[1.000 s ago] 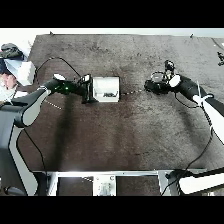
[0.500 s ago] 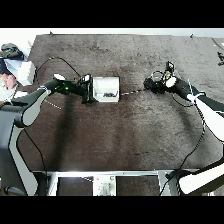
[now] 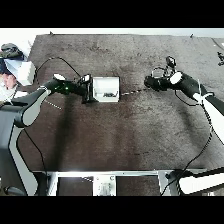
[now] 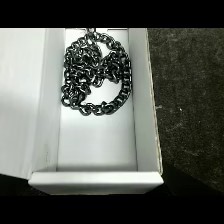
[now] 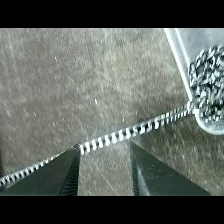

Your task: Fold the box and place the chain.

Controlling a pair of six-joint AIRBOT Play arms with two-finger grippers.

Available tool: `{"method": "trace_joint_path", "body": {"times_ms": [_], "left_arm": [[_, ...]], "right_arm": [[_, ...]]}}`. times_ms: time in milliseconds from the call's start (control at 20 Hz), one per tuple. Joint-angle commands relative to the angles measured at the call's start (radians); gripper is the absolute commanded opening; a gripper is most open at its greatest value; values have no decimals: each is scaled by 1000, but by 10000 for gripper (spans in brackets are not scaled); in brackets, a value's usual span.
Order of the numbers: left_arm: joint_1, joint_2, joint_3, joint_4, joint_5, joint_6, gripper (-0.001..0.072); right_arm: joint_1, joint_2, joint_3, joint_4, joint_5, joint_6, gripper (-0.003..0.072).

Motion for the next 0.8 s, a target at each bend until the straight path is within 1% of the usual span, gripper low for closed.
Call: {"method": "trace_joint_path", "body": {"times_ms": [0,150,250,350,400,550,600,650,700,750], "left_arm": [[0,1,1,0,0,0,323],[0,1,1,0,0,0,324],[0,1,1,0,0,0,324],[0,1,1,0,0,0,324],[0,1,1,0,0,0,323],[0,1,1,0,0,0,323],[0,1,1,0,0,0,324],[0,1,1,0,0,0,323],[0,1,1,0,0,0,323],[0,1,1,0,0,0,323]], "right_arm": [[-14,-11,-26,-11,10,-1,357],[-37,-13,-60,-18,-11,18,357],[-48,-16,-72,-12,-71,18,356],[-50,-36,-68,50,-156,18,356],[-50,-53,-63,92,-180,18,357],[-48,-106,-30,139,-185,17,355],[-42,-117,-25,143,-197,15,294],[-40,-123,-23,153,-214,17,273],[-39,-125,-22,161,-220,17,185],[-39,-121,-19,171,-217,16,64]]}}
